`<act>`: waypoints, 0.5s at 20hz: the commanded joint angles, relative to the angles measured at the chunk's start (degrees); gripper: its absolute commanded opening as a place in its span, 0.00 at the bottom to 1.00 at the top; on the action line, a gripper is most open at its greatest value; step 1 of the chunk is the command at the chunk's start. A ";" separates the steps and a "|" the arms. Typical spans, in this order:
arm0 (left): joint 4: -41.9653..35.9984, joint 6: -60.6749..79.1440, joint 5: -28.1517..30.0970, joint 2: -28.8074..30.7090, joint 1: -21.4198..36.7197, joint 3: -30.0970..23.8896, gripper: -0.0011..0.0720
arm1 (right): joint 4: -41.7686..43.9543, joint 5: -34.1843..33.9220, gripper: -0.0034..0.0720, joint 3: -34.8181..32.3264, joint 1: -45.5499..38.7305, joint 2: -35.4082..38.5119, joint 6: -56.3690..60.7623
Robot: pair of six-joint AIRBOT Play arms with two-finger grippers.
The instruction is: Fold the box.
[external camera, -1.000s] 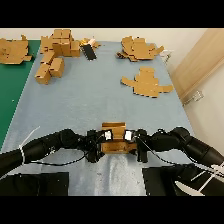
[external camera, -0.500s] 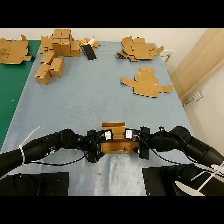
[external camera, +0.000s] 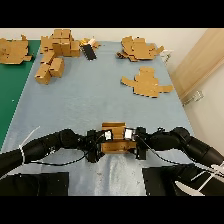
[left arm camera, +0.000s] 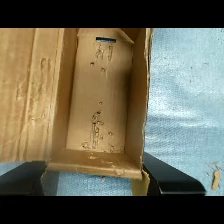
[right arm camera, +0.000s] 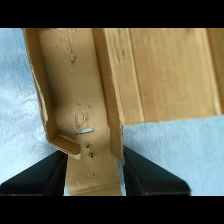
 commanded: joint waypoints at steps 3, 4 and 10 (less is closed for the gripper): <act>0.00 0.00 0.02 0.00 0.04 0.04 0.74 | 7.91 0.42 0.34 -0.02 0.07 -0.04 -5.55; 0.02 0.00 0.02 0.00 0.04 0.04 0.74 | 8.20 0.42 0.34 0.00 0.07 -0.15 -5.55; 0.00 0.00 0.02 0.00 0.04 0.04 0.74 | 8.52 2.19 0.21 -0.02 0.57 -0.50 -5.66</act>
